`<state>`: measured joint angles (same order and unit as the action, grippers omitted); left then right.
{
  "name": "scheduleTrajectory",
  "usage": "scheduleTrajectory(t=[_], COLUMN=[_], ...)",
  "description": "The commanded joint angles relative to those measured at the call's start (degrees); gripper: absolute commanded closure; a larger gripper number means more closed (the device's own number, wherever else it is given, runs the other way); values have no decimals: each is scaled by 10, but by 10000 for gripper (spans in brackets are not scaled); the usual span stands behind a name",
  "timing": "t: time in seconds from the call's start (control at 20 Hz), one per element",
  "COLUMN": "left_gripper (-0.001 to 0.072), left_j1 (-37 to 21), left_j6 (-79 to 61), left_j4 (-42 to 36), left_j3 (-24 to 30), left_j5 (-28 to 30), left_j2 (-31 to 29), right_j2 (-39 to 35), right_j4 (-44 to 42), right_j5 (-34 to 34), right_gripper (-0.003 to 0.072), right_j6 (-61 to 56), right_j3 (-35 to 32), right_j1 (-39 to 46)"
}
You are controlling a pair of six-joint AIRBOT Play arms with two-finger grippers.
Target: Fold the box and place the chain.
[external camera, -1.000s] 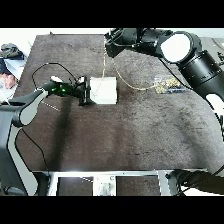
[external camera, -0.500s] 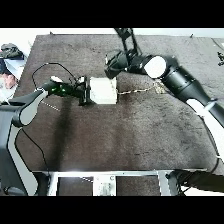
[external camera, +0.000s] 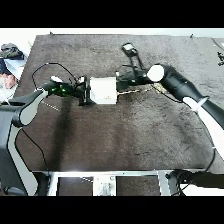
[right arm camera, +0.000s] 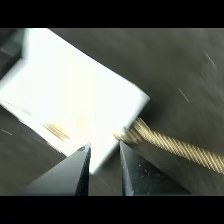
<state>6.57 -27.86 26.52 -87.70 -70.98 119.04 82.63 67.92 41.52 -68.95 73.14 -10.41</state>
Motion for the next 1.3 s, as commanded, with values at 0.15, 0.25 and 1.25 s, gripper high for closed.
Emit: scheduleTrajectory(t=[0.15,0.25,1.25], left_gripper=[249,249,249], left_j1=[0,0,0], left_j6=[0,0,0], left_j4=[0,0,0], left_j3=[0,0,0], left_j5=[0,1,0], left_j2=[0,0,0], right_j2=[-54,-43,85], right_j4=[-8,-52,-185], right_j5=[-156,-228,-321], right_gripper=[278,278,702], right_j6=[-176,-181,-176], right_j3=[-211,-241,-135], right_j1=[176,189,125])
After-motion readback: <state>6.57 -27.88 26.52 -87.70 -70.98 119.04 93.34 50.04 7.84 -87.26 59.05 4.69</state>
